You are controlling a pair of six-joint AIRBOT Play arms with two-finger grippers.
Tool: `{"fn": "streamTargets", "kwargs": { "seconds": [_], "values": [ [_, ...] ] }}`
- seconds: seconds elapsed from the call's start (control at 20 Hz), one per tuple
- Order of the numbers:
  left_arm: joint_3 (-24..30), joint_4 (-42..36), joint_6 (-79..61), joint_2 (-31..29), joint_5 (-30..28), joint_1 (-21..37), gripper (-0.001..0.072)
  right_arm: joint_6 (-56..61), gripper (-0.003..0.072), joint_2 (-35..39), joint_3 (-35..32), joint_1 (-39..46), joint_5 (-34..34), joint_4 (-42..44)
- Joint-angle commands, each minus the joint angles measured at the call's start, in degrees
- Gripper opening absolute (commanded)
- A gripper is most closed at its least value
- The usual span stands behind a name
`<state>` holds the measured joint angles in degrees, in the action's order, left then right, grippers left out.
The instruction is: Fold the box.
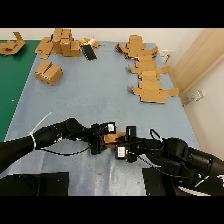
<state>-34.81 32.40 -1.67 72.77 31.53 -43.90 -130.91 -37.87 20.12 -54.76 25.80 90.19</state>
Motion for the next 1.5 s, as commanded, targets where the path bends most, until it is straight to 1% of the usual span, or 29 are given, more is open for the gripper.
{"fn": "streamTargets", "kwargs": {
  "seconds": [0.0,0.25,0.6,0.65,0.7,0.75,0.8,0.85,0.9,0.95,1.0,1.05,1.1,1.15,1.2,1.25,1.3,1.35,1.45],
  "values": [
    [-0.02,0.0,-0.02,0.04,-0.02,0.0,0.041,0.04,0.0139,-0.09,0.02,-0.02,0.44,1.66],
    [-0.02,-0.02,-0.02,0.04,-0.02,0.0,0.041,0.04,0.0139,-1.46,-0.09,-0.02,1.38,2.43],
    [0.0,-0.02,-0.02,0.04,-0.02,0.0,0.041,0.02,0.0146,-1.4,-0.07,-0.02,1.6,2.4],
    [0.0,0.0,-0.02,0.04,-0.02,0.0,0.041,0.02,0.0206,-1.16,-0.02,-0.02,1.62,2.38],
    [-0.02,0.0,-0.02,0.04,-0.02,0.0,0.041,0.04,0.0246,-0.55,0.09,-0.02,1.6,2.19],
    [0.0,0.0,-0.02,0.04,-0.02,0.0,0.041,0.22,0.0246,0.44,0.24,-0.02,1.7,2.19],
    [-0.02,-0.02,-0.02,0.04,-0.02,0.0,0.041,1.29,0.0264,1.77,0.61,-0.02,2.14,2.16],
    [0.0,0.0,-0.02,0.04,-0.02,0.0,0.041,2.36,0.0359,3.23,1.07,0.0,3.15,2.14],
    [-0.02,0.0,-0.02,0.04,-0.02,0.0,0.041,4.59,0.037,5.01,1.64,0.0,5.31,2.16],
    [-0.02,0.0,-0.02,0.04,-0.02,0.0,0.041,8.72,0.037,6.97,2.01,0.04,7.93,2.19],
    [0.0,-0.02,-0.02,0.04,-0.02,0.0,0.041,17.38,0.0368,9.42,2.1,0.63,11.13,2.16],
    [0.0,0.0,-0.02,0.04,-0.02,0.0,0.041,29.62,0.0311,11.78,2.05,1.53,14.51,2.19],
    [0.0,0.0,-0.02,0.04,-0.02,0.0,0.041,47.21,0.017,14.14,2.03,2.69,18.64,2.21],
    [0.0,0.0,-0.02,0.04,-0.02,0.0,0.041,66.03,0.0002,16.09,1.88,3.67,22.45,2.21],
    [0.0,-0.02,-0.02,0.04,-0.02,0.0,0.041,79.12,0.0003,17.51,1.31,4.37,23.78,2.58],
    [0.0,0.0,-0.02,0.04,-0.02,0.0,0.041,87.3,0.0002,18.75,0.5,4.52,23.39,4.9],
    [0.0,-0.02,-0.02,0.04,-0.02,0.0,0.0409,91.17,0.0002,19.52,-0.63,4.48,20.33,8.57],
    [0.0,-0.02,-0.02,0.04,-0.02,0.0,0.041,92.11,0.0002,19.71,-2.1,4.48,15.06,12.72],
    [0.0,-0.02,-0.02,0.04,-0.02,0.0,0.041,92.15,0.0002,18.71,-4.87,4.48,4.39,16.74]
  ]
}}
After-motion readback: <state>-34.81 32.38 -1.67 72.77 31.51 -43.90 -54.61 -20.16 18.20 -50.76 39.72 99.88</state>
